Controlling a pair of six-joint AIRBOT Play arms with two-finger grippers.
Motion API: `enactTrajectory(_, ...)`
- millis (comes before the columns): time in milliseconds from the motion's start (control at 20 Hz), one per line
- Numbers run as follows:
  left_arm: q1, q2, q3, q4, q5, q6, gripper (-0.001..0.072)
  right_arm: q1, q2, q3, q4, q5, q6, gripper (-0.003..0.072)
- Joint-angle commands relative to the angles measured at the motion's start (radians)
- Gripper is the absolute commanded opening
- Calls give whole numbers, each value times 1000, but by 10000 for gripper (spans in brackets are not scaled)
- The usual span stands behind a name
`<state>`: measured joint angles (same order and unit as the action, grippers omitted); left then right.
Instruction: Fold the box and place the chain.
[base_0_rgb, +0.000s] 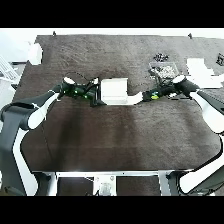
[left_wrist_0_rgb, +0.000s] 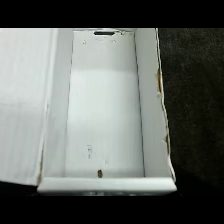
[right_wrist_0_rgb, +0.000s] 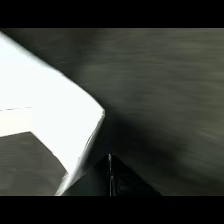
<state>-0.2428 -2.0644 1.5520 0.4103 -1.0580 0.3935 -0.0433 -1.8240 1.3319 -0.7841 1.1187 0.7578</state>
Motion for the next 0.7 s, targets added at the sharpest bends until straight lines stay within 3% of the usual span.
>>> enactTrajectory(0,0,-1,0,0,0,0,417,79,-18,18,61,84,2,16)
enactTrajectory(300,0,-1,0,0,1,0,416,90,-17,126,130,265,3,16)
enactTrajectory(500,0,-1,0,0,1,0,416,81,-17,136,130,270,21,22)
enactTrajectory(600,0,-1,0,0,1,0,416,79,-17,136,130,270,21,162)
enactTrajectory(650,0,-1,0,0,1,0,417,79,-17,136,130,270,21,161)
